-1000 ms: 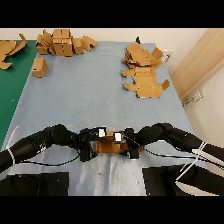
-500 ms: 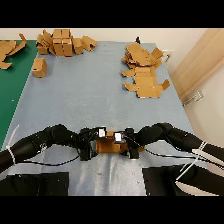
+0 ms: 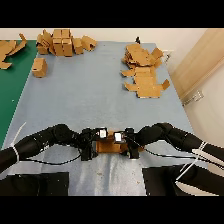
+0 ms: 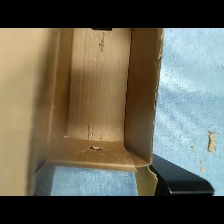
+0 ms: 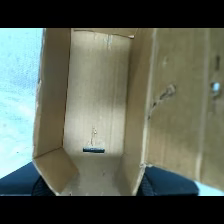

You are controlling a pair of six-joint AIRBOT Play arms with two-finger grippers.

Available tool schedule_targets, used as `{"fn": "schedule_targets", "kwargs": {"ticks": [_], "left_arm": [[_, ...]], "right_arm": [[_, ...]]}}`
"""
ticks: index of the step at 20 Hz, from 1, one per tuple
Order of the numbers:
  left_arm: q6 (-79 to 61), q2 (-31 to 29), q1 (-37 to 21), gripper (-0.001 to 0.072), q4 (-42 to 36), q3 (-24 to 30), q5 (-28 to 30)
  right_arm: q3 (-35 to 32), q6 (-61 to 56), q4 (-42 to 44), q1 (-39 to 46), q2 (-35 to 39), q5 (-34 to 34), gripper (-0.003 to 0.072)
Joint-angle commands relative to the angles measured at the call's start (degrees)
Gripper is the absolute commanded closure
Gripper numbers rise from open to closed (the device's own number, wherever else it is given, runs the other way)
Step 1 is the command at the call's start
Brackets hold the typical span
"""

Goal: Fold the box.

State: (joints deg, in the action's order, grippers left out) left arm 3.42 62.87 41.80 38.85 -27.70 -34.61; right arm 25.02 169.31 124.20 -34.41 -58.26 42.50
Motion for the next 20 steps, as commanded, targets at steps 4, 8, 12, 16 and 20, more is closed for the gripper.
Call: {"fn": "schedule_targets", "kwargs": {"ticks": [4,8,12,16,20], "left_arm": [[-0.66,0.13,0.02,0.0018,-0.37,-0.09,0.13],[-0.66,0.13,0.02,0.0263,-0.28,-0.09,-0.09],[-0.66,0.13,0.02,0.0293,-0.28,-0.09,-0.04],[-0.66,0.13,0.02,0.0292,-0.31,-0.09,-0.02],[-0.66,0.13,0.02,0.0291,-0.35,-0.09,-0.04]], "right_arm": [[0.02,0.02,0.02,0.02,0.0,-0.02,0.0105],[0.02,0.02,0.02,0.02,0.0,0.0,0.0105],[0.02,0.02,0.02,0.02,0.0,0.0,0.0105],[0.02,0.02,0.02,0.02,0.0,0.0,0.0104],[0.02,0.02,0.02,0.02,0.0,0.0,0.0105]]}}
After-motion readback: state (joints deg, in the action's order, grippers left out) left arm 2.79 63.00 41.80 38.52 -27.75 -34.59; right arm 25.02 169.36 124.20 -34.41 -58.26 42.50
